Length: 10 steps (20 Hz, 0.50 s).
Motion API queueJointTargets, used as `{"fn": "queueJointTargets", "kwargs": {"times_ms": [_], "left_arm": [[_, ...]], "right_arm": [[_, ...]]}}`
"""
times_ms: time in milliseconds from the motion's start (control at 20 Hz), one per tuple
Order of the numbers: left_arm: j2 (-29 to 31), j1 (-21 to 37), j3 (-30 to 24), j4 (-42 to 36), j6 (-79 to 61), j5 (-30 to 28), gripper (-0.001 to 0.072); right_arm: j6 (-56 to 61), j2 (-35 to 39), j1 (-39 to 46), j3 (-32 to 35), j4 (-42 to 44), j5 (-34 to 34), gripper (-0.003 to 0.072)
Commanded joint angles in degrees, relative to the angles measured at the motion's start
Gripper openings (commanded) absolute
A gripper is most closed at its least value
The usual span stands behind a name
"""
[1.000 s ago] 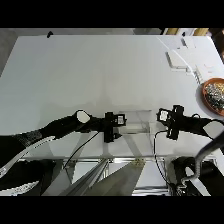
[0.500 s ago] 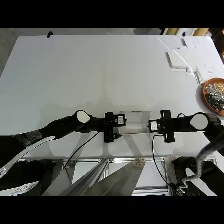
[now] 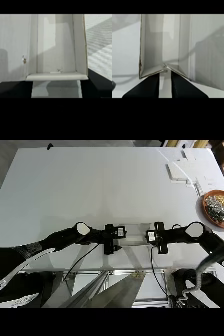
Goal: Fold the box and place the chain.
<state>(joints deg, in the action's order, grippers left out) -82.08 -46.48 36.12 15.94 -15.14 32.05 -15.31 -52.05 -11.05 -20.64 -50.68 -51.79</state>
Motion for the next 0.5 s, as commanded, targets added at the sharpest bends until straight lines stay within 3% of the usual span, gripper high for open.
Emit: {"fn": "queueJointTargets", "kwargs": {"times_ms": [0, 100, 200, 300, 450], "left_arm": [[0.02, -0.04, -0.02, -0.04, 0.02, -0.02, 0.0332], [0.02, -0.04, -0.02, -0.02, 0.00, -0.02, 0.0332], [0.02, -0.04, -0.02, -0.02, 0.02, -0.02, 0.0332], [0.02, -0.04, -0.02, -0.02, 0.00, -0.02, 0.0332], [0.02, -0.04, -0.02, -0.02, 0.02, -0.02, 0.0332]], "right_arm": [[-3.56, -0.24, -0.07, 1.64, 5.99, 0.20, 0.0159], [-6.16, -0.24, -0.07, 2.86, 8.92, 0.24, 0.0169], [-6.25, -0.24, -0.07, 3.67, 8.96, 0.39, 0.0348], [-5.92, -0.22, -0.07, 3.74, 8.81, 0.28, 0.0440], [-0.63, 0.35, -0.07, 3.74, 6.73, -0.07, 0.0438]]}}
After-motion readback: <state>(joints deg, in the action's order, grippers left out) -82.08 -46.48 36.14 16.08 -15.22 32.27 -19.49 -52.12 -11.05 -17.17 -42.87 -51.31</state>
